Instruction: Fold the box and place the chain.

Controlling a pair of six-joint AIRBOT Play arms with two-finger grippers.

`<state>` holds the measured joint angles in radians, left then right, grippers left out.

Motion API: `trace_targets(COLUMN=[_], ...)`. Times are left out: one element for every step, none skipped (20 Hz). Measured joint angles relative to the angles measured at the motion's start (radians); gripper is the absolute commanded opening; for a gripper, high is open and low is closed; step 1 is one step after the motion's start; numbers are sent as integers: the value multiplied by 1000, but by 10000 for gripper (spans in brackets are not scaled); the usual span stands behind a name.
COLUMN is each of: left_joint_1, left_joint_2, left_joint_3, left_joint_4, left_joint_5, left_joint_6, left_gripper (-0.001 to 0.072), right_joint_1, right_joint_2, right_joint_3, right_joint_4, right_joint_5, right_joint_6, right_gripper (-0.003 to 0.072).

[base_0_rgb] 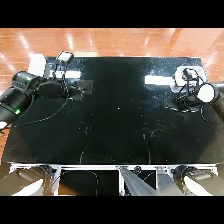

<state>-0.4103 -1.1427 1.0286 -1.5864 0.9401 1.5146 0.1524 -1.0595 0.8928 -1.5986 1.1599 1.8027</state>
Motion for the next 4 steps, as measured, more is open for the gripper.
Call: trace_targets(left_joint_1=[0,0,0,0], left_joint_2=[0,0,0,0], left_joint_3=[0,0,0,0], left_joint_4=[2,3,4,5], left_joint_5=[0,0,-1,-1], left_joint_6=[0,0,-1,-3], left_gripper=[27,27,26,27], right_joint_1=[0,0,0,0], right_joint_2=[0,0,0,0], right_joint_3=[0,0,0,0], right_joint_4=[0,1,1,1], right_joint_5=[0,0,0,0], right_joint_6=[0,0,0,0], right_gripper=[38,38,38,38])
